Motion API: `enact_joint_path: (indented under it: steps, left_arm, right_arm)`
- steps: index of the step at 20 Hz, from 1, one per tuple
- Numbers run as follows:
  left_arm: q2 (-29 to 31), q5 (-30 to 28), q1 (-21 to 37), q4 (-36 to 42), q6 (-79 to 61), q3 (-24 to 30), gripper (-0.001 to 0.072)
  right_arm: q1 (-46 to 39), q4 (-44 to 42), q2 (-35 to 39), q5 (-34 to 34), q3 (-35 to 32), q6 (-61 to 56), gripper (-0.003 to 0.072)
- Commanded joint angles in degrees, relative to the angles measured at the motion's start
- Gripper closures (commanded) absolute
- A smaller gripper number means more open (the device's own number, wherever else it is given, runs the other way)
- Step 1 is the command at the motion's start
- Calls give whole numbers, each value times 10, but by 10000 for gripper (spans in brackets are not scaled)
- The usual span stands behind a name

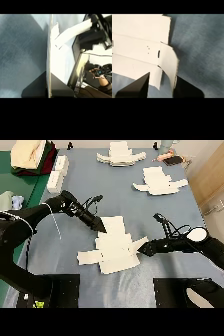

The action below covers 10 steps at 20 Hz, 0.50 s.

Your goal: Fold the box.

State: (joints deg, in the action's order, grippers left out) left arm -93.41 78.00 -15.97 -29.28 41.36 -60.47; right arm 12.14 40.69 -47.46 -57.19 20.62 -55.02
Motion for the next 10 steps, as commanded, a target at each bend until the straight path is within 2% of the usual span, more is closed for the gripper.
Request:
enact_joint_path:
  steps: [1, 2, 5, 7, 10]
  left_arm:
    - [2, -16, -2, 11, -41, -15, 694]
    - [12, -27, -5, 12, -69, -19, 696]
    - [86, -146, -44, -33, -121, -6, 696]
    - [148, -209, -83, -55, -173, 27, 695]
    - [235, -336, -140, -43, -270, 100, 695]
  right_arm:
    - [-15, 38, 0, 26, 15, -61, 239]
    - [-29, 67, 0, 25, 32, -90, 239]
    - [-86, 142, 6, -12, 111, -154, 239]
    - [-131, 183, 21, -18, 171, -201, 239]
    - [-180, 173, 29, -20, 235, -226, 250]
